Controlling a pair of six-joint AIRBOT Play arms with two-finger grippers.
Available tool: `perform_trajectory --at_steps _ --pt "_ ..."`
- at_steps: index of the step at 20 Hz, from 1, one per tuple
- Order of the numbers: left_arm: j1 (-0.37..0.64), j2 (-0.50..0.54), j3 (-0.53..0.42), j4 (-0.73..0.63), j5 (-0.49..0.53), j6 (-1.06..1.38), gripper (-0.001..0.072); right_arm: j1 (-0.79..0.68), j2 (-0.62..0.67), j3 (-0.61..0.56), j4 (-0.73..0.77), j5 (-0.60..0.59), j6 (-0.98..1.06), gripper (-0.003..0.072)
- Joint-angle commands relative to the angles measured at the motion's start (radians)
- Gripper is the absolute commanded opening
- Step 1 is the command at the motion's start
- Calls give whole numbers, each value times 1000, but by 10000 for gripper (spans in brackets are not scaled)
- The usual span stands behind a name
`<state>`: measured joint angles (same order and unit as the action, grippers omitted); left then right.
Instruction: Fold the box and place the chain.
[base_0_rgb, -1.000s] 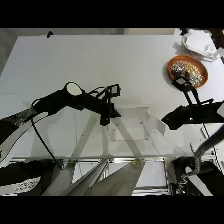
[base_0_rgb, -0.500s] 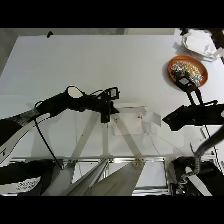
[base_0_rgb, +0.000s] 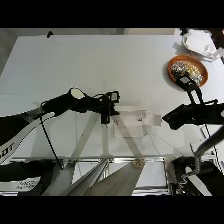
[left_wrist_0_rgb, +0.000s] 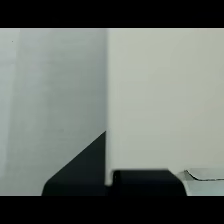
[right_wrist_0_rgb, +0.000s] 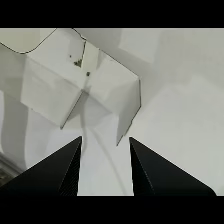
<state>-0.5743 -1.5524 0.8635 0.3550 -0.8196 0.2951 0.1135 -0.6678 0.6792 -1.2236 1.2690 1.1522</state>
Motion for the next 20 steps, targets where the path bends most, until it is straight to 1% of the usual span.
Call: perform_trajectory --at_steps 1,4,13,20 --pt "0 -27 0 -37 1 45 3 1 1 1 5 -1 0 337" --pt "0 -51 0 -50 0 45 3 1 1 1 5 -1 0 337" --pt "1 -52 0 -44 7 45 3 1 1 1 5 -1 0 337" --pt "1 -53 0 -44 -7 87 2 1 1 1 5 -1 0 337"
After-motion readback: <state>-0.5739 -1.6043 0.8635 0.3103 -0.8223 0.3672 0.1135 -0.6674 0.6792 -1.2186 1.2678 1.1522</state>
